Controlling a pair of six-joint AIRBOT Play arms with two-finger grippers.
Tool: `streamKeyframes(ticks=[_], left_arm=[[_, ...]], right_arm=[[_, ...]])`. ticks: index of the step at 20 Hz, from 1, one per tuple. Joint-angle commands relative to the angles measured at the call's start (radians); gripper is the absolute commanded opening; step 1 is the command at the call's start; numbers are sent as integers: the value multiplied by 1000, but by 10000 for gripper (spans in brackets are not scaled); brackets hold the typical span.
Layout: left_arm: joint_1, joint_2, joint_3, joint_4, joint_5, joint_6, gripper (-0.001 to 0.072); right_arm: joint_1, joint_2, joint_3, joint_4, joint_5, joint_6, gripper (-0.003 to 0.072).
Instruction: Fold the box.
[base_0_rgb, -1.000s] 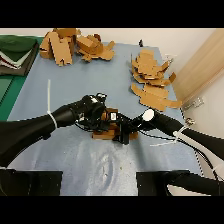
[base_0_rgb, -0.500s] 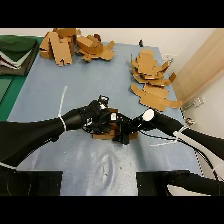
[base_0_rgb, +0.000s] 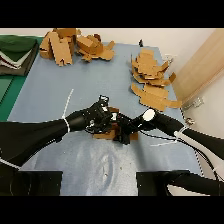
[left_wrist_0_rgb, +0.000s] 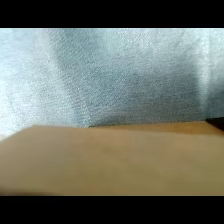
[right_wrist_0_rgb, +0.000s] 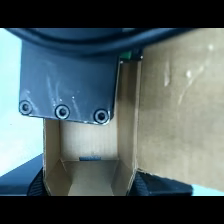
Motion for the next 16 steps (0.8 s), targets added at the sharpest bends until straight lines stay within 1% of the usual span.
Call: streamKeyframes(ticks=[1, 4, 6, 7, 8, 9, 13, 16], left_arm=[[-6, -2, 1, -12, 32, 0, 13], [-6, -1, 1, -39, 30, 4, 15], [-6, 0, 1, -41, -10, 2, 17], [-3, 3, 1, -40, -38, -14, 145], [-1, 7, 1, -40, -62, -62, 330], [2, 14, 1, -37, -72, -107, 379], [7, 19, 1, -33, -74, -146, 379], [26, 29, 1, -40, -110, -198, 379]], right_arm=[[1, -1, 0, 1, -2, -3, 516], [1, -1, 0, 0, -2, -3, 516], [1, -1, 0, 0, -3, -3, 516], [1, -1, 0, 0, -2, -3, 516], [1, -1, 0, 0, -2, -3, 516], [1, -1, 0, 0, -3, -3, 516], [1, -1, 0, 0, -3, -3, 516], [1, -1, 0, 0, -3, -3, 516]])
